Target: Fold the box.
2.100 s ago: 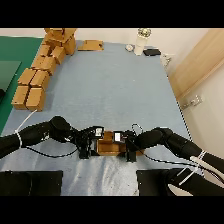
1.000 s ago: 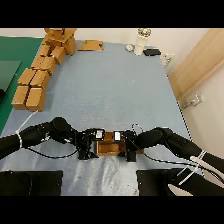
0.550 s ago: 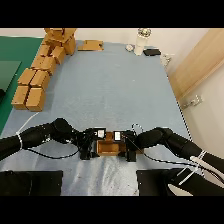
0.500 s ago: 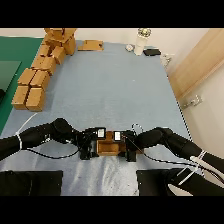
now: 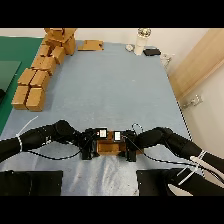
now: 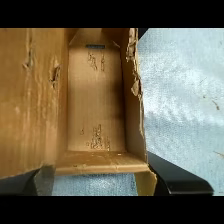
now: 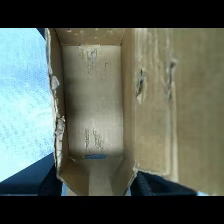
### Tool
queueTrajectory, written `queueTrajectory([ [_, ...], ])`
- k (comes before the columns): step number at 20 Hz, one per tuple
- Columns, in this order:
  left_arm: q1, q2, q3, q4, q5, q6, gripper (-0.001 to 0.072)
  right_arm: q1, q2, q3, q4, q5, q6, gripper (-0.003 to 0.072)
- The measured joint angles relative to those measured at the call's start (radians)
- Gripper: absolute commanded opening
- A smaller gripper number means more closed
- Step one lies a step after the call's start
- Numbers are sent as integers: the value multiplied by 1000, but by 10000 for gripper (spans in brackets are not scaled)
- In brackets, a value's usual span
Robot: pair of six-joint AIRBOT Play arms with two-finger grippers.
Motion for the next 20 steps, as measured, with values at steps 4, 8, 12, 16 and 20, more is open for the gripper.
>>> queueTrajectory([
  [4, -8, 0, 0, 14, 11, -16, 646, 0, 0, 0, 0, 0, 0, 502],
  [8, -10, 0, 1, 22, 23, -20, 498, 0, 0, 0, 0, 0, 0, 502],
  [12, -11, 0, 1, 23, 18, -22, 499, 0, 0, 0, 0, 0, 0, 502],
  [16, -11, 0, 1, 24, 14, -22, 499, 0, 0, 0, 0, 0, 0, 502],
  [20, -11, 0, 1, 24, 12, -23, 499, 0, 0, 0, 0, 0, 0, 502],
])
